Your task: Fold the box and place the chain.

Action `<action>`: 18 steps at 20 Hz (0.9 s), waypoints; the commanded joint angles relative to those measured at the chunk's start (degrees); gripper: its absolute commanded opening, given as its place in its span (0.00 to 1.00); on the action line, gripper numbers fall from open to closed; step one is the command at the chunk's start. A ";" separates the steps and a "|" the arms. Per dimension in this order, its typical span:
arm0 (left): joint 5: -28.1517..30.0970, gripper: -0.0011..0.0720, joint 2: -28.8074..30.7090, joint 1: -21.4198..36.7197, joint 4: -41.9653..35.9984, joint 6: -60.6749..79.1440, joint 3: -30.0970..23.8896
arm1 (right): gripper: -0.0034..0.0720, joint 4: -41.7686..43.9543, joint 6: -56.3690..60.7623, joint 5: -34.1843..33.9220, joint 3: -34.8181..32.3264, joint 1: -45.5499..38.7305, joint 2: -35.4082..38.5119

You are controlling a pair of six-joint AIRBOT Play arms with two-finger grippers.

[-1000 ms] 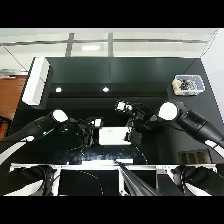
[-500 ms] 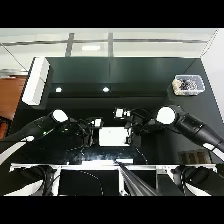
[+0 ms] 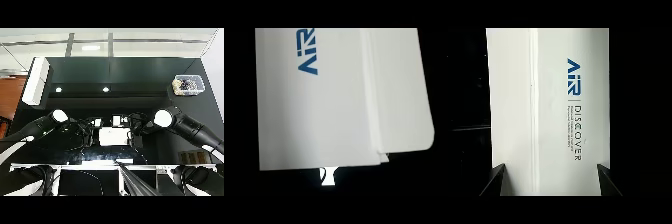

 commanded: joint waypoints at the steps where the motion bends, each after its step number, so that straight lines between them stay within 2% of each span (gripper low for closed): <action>1: 0.00 0.57 -0.04 -0.04 0.02 0.02 0.02 | 0.98 -0.98 -0.22 -1.31 0.07 0.11 0.04; 8: -0.04 0.57 -0.04 -0.04 0.04 0.02 0.02 | 0.98 -3.54 2.99 -2.69 2.80 -0.17 0.04; 17: -0.17 0.57 -0.04 -0.04 0.15 0.02 0.02 | 0.97 -3.87 3.26 -4.17 2.78 -0.17 -0.02; 18: -0.17 0.57 -0.04 -0.04 0.15 0.02 0.02 | 0.94 -3.50 3.30 -4.15 2.78 -0.17 -0.09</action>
